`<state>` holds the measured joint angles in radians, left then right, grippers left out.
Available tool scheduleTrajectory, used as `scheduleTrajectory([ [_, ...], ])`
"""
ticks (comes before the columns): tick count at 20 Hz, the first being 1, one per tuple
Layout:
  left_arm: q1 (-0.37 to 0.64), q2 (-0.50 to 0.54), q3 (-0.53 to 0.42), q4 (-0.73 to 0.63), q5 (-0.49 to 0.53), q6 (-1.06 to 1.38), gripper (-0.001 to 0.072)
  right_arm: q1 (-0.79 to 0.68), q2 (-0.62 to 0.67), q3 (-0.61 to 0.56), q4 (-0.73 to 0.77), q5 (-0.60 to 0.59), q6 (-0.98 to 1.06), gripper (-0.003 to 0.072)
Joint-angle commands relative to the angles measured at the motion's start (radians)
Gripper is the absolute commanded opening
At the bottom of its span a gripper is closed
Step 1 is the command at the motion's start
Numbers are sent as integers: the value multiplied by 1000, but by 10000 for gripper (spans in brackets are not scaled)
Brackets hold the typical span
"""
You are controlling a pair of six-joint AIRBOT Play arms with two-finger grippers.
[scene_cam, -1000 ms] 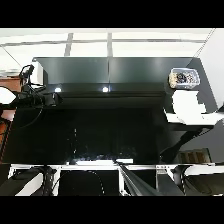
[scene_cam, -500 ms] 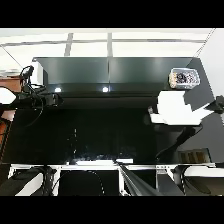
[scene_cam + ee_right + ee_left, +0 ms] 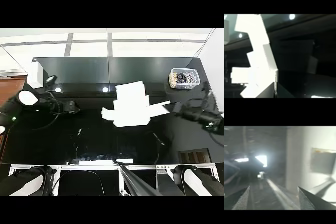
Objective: Fold the box and place the chain.
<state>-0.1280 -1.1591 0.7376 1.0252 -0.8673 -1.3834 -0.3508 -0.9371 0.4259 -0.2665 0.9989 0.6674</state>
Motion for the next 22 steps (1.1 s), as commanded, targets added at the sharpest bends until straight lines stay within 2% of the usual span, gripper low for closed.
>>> scheduleTrajectory([
  [1, -44, -97, -2, -311, 58, 169, 710, 227, 89, -132, 97, -227, -21, 10],
  [3, -43, -164, -2, -495, 21, 297, 710, 327, 89, -135, 93, -270, -21, 10],
  [5, -43, -235, 6, -616, -27, 415, 710, 394, 89, -135, 93, -304, -20, 10],
  [7, -43, -314, 47, -726, -98, 539, 710, 423, 89, -135, 93, -323, -20, 10],
  [9, -43, -390, 108, -772, -151, 573, 710, 428, 89, -135, 93, -332, -18, 10],
  [12, -43, -509, 209, -739, -251, 573, 710, 428, 89, -135, 94, -331, -12, 10],
  [16, -52, -647, 338, -727, -580, 704, 688, 428, 89, -135, 94, -330, -5, 11],
  [17, -62, -665, 360, -707, -601, 704, 673, 428, 89, -135, 94, -330, -6, 11],
  [18, -71, -679, 386, -678, -615, 704, 618, 428, 89, -135, 94, -330, -6, 10],
  [20, -98, -688, 439, -554, -612, 704, 617, 428, 89, -135, 94, -330, -6, 11],
  [21, -113, -688, 468, -468, -607, 704, 576, 428, 89, -135, 94, -330, -6, 10],
  [22, -126, -688, 491, -403, -599, 703, 498, 428, 89, -135, 93, -330, -6, 10],
])
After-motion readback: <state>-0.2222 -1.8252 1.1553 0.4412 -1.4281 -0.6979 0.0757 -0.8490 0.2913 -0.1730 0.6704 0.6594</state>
